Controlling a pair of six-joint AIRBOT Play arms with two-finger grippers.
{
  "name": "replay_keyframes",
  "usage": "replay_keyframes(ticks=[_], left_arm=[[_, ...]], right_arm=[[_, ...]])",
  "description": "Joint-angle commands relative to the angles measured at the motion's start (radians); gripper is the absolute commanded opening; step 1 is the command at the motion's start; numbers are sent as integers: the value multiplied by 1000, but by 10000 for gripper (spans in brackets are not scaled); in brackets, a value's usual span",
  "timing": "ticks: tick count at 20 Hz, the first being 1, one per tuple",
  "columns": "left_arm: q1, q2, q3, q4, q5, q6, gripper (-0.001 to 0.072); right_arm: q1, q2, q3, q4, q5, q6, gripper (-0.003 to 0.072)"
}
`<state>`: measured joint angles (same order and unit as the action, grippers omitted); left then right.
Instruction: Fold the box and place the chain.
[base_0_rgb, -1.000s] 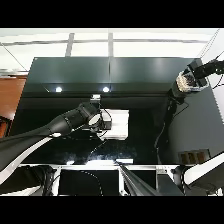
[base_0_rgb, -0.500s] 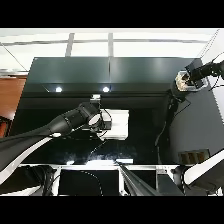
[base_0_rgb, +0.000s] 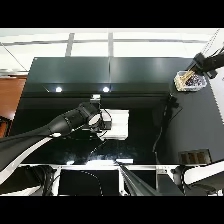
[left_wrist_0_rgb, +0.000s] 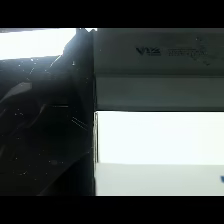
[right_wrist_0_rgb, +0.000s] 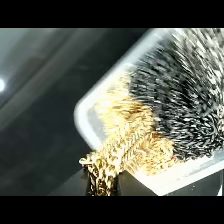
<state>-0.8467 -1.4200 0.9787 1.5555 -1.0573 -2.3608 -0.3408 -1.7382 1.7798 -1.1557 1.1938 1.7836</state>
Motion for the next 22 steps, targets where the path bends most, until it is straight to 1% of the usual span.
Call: replay_keyframes(ticks=[1,4,8,12,14,16,18,20,22], left_arm=[[1,0,0,0,2,0,25],[1,0,0,0,2,0,26],[1,0,0,0,2,0,25],[1,0,0,0,2,0,25],[1,0,0,0,2,0,25],[1,0,0,0,2,0,26],[1,0,0,0,2,0,25],[1,0,0,0,2,0,25],[1,0,0,0,2,0,25]], right_arm=[[-2,159,1,34,-19,-156,4],[-2,295,4,123,-76,-216,3],[-2,420,26,231,-92,-272,3],[-2,515,32,332,-102,-324,3],[-2,531,89,359,-91,-327,3],[-2,534,162,413,-47,-339,3],[-1,542,198,476,66,-384,3],[16,561,192,482,209,-422,3],[78,592,153,479,233,-455,3]])
